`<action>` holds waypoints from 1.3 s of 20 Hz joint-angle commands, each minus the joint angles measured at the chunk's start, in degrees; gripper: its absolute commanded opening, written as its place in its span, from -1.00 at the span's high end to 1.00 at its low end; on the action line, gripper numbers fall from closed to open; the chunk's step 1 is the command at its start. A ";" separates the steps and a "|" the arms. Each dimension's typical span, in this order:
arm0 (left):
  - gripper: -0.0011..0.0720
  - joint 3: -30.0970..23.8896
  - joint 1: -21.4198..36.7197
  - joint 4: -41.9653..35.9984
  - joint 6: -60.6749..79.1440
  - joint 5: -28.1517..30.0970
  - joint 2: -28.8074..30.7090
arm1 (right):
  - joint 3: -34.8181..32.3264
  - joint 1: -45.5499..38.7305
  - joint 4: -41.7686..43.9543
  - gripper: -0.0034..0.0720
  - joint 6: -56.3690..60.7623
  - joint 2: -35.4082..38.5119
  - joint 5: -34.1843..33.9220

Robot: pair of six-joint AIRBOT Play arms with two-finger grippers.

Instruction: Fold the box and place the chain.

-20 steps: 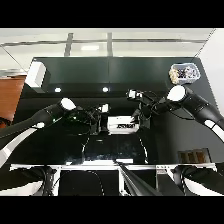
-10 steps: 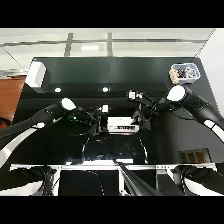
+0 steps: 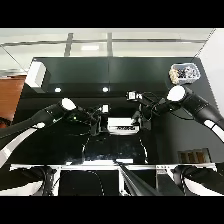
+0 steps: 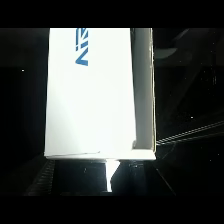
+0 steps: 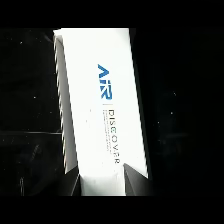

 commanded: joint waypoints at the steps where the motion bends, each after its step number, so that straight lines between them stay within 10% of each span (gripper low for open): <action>1: 0.04 0.04 0.00 -0.02 0.02 0.13 -0.04 | -0.02 0.07 0.00 0.19 0.02 -0.04 0.02; 24: 0.04 0.04 0.00 -0.02 0.02 0.13 -0.04 | -0.02 0.07 -2.05 0.18 4.72 0.02 0.96; 26: 0.04 0.04 0.00 -0.02 0.02 0.13 -0.04 | -0.02 0.09 -2.47 -0.09 4.72 0.02 0.22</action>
